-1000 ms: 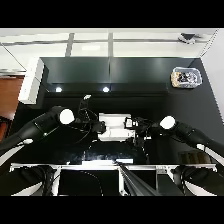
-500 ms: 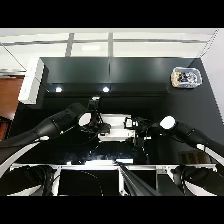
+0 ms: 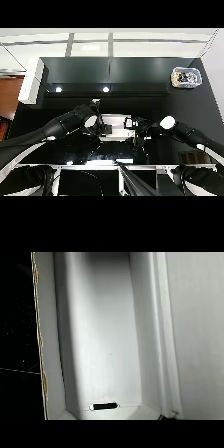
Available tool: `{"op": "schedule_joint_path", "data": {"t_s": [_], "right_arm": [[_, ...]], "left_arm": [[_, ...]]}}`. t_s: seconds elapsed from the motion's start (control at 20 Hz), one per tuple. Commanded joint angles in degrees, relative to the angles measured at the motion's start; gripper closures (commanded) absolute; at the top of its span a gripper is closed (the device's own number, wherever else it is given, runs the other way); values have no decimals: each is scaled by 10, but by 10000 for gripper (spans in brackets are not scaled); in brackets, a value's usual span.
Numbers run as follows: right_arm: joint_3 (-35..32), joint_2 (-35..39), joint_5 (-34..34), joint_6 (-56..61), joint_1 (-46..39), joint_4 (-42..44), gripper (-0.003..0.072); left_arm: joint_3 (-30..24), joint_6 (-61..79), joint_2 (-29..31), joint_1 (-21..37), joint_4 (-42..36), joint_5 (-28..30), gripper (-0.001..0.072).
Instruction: Fold the box and place the chain.
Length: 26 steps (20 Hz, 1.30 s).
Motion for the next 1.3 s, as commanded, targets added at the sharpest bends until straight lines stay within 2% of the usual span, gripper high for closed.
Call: {"op": "schedule_joint_path", "data": {"t_s": [0.0, 0.25, 0.3, 0.35, 0.5, 0.65, 0.75, 0.9, 0.95, 1.0, 1.05, 1.25], "right_arm": [[0, 0, 0, 0, 0, 0, 192], [0, 0, 0, 0, 0, 0, 192], [0, 0, 0, 0, 0, 0, 192], [0, 0, 0, 0, 0, 0, 192], [1, 0, 0, 0, 0, 0, 192], [0, 0, 0, 0, 0, 0, 192], [0, 0, 0, 0, 0, 0, 192], [0, 0, 0, 0, 0, 0, 192], [0, 0, 0, 0, 0, 0, 192], [0, 0, 0, 0, 0, 0, 192], [1, 0, 0, 0, 0, 0, 192], [0, 0, 0, 0, 0, 0, 192]], "left_arm": [[19, -11, -20, -5, 3, -11, 357], [32, -10, -31, -13, 22, -19, 371], [32, -8, -31, -13, 25, -23, 478], [32, -7, -31, -14, 26, -22, 505], [32, -7, -34, -15, 25, -23, 514], [32, -8, -36, -15, 25, -30, 666], [33, -7, -35, -15, 25, -33, 687], [33, -7, -35, -15, 25, -38, 681], [33, -7, -35, -15, 25, -42, 634], [33, -7, -35, -15, 25, -46, 487], [33, -7, -35, -15, 25, -50, 377], [33, -8, -35, -15, 25, -46, 359]]}}
